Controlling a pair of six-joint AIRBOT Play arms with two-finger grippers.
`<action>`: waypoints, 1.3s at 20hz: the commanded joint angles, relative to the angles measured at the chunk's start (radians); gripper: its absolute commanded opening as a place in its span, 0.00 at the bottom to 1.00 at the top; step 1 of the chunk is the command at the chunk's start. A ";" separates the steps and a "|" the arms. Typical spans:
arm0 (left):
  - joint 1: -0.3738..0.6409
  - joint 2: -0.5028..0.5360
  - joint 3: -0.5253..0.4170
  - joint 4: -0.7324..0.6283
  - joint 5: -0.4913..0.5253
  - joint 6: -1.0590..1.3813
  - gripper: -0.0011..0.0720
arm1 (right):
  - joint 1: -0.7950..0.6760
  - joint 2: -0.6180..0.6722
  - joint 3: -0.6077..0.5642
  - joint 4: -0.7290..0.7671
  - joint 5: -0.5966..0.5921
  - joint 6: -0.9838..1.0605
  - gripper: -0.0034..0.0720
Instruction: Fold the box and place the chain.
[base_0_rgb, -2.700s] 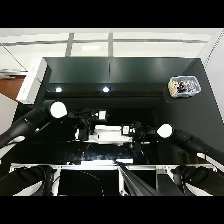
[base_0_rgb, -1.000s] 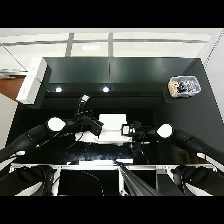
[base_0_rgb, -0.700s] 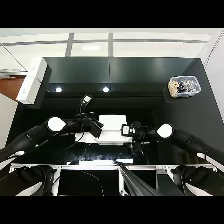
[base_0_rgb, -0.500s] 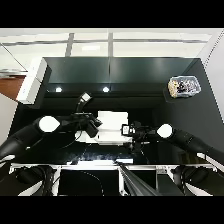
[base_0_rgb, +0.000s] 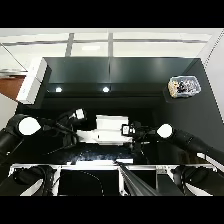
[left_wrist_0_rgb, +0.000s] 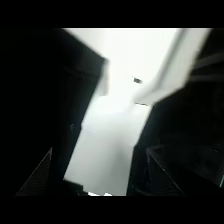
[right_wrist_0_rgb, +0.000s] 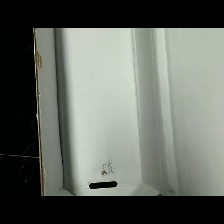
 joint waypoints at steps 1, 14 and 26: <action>0.011 -0.031 0.000 -0.080 -0.017 0.255 0.95 | 0.000 0.000 0.001 -0.002 0.001 0.000 0.68; -0.042 -0.262 0.000 -0.214 0.121 0.352 0.95 | 0.000 0.000 0.001 -0.002 0.001 0.000 0.68; -0.123 -0.262 -0.034 -0.212 0.229 0.351 0.55 | 0.000 0.000 0.001 -0.002 0.001 0.000 0.68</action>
